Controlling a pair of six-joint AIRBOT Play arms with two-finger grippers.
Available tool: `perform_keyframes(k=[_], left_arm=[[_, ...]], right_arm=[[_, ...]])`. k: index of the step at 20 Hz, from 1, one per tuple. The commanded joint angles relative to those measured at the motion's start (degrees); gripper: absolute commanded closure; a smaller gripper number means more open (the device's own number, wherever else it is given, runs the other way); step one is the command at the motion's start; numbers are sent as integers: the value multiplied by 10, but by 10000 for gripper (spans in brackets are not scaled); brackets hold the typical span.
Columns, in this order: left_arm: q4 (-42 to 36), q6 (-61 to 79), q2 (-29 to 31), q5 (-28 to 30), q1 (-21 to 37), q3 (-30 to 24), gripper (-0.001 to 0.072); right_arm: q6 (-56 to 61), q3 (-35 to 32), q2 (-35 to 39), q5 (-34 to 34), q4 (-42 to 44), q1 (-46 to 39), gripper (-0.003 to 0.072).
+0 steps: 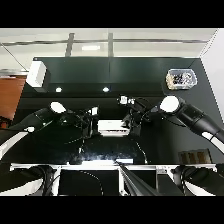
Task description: Fold the box and place the chain.
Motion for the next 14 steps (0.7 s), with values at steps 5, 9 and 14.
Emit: perform_keyframes(k=[5, 9, 14], left_arm=[[0, 0, 0, 0, 0, 0, 321], [0, 0, 0, 0, 0, 0, 321], [0, 0, 0, 0, 0, 0, 321]], right_arm=[[14, -2, 1, -1, -5, 1, 441], [14, -6, 0, -1, -6, 1, 441], [17, -8, -2, -6, -15, 1, 441]])
